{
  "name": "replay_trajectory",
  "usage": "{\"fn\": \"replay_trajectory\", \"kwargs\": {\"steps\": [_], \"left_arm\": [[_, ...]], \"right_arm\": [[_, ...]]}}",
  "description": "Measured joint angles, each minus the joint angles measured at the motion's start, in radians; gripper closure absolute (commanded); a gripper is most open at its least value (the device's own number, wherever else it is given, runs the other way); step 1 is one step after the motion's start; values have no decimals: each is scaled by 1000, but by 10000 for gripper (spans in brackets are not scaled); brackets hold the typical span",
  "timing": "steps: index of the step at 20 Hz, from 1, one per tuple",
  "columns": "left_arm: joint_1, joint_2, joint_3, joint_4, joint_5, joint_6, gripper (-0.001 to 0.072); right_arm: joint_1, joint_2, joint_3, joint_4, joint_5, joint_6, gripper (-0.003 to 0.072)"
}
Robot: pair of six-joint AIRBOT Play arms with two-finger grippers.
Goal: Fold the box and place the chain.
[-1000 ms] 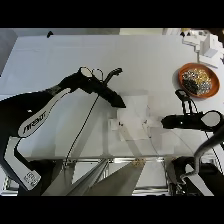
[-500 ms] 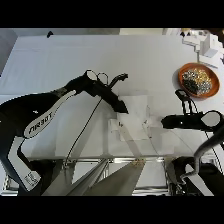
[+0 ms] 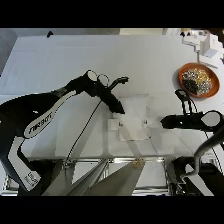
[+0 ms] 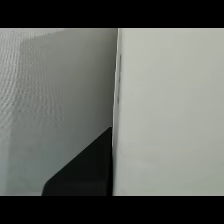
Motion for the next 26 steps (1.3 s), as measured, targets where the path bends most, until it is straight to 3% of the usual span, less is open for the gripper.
{"fn": "replay_trajectory", "kwargs": {"steps": [2, 3, 7, 12, 17, 22, 26], "left_arm": [[0, 1, -1, 24, 18, 23, 707], [0, 5, 0, 22, 27, 37, 708], [-1, 42, 0, 26, 64, 83, 709], [-1, 174, 0, 98, 114, 92, 711], [-5, 296, -14, 170, 76, 39, 714], [-61, 355, -100, 109, 69, 86, 714], [-111, 368, -218, 37, 204, 148, 715]], "right_arm": [[0, 0, 0, 15, 5, 0, 322], [0, 0, 1, 33, 8, 0, 251], [0, 0, 32, 76, 54, 0, 248], [0, 15, 166, 101, 189, 2, 248], [0, 146, 269, 119, 259, 24, 250], [0, 318, 292, 64, 317, 50, 251], [0, 385, 296, 32, 371, 71, 254]]}}
